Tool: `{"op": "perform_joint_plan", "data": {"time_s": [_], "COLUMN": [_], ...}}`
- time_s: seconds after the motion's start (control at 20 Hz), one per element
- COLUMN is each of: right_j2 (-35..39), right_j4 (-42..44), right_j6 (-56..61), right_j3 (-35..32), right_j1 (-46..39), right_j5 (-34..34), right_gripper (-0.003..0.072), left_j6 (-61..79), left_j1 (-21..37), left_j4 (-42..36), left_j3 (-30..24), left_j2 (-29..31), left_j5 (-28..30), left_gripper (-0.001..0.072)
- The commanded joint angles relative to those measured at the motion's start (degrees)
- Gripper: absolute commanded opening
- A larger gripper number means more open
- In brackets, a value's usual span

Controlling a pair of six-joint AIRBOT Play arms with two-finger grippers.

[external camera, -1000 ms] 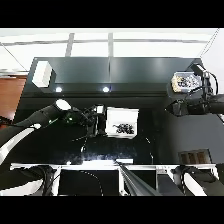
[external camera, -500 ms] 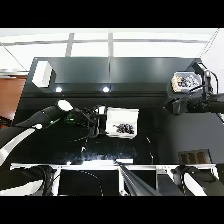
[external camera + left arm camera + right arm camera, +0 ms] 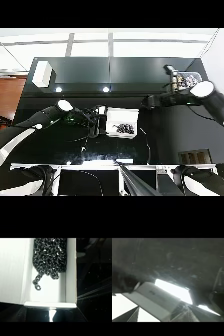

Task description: Fold the box and place the chain.

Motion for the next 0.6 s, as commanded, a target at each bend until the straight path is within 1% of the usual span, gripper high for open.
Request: {"op": "perform_joint_plan", "data": {"time_s": [0.0,0.05,0.1,0.15,0.2,0.25,0.35,0.45,0.5,0.55], "right_j2": [-5.6,-5.4,-5.2,-4.9,-4.3,-3.3,-1.5,0.1,1.0,1.8], "right_j4": [9.1,11.3,11.3,11.1,11.1,11.0,10.4,5.9,3.2,2.6], "right_j6": [-16.0,-23.3,-30.1,-37.3,-42.0,-43.0,-41.4,-37.9,-37.0,-37.1], "right_j3": [0.7,1.0,1.7,2.5,3.0,3.1,3.0,2.1,0.9,-0.6], "right_j1": [3.2,3.1,3.1,3.3,3.4,3.5,3.6,4.6,5.7,6.7], "right_j5": [-1.7,0.8,4.1,8.7,12.3,13.9,15.0,16.9,16.7,15.5], "right_gripper": [0.072,0.072,0.072,0.072,0.072,0.072,0.072,0.072,0.072,0.072], "left_j6": [0.0,0.0,0.0,0.0,0.0,0.0,0.0,0.0,0.0,0.0], "left_j1": [0.0,0.0,0.0,0.0,0.0,0.0,0.0,0.0,0.0,0.0], "left_j4": [0.0,0.0,0.0,0.0,0.0,0.0,0.0,0.0,0.0,0.0], "left_j3": [0.0,0.0,0.0,0.0,0.0,0.0,0.0,0.0,0.0,0.0], "left_j2": [0.0,0.0,0.0,0.0,0.0,0.0,0.0,0.0,0.0,0.0], "left_j5": [0.1,0.1,0.1,0.1,0.1,0.1,0.1,0.1,0.1,0.1], "left_gripper": [0.0408,0.0408,0.0408,0.0408,0.0408,0.0408,0.0408,0.0408,0.0409,0.0409]}}
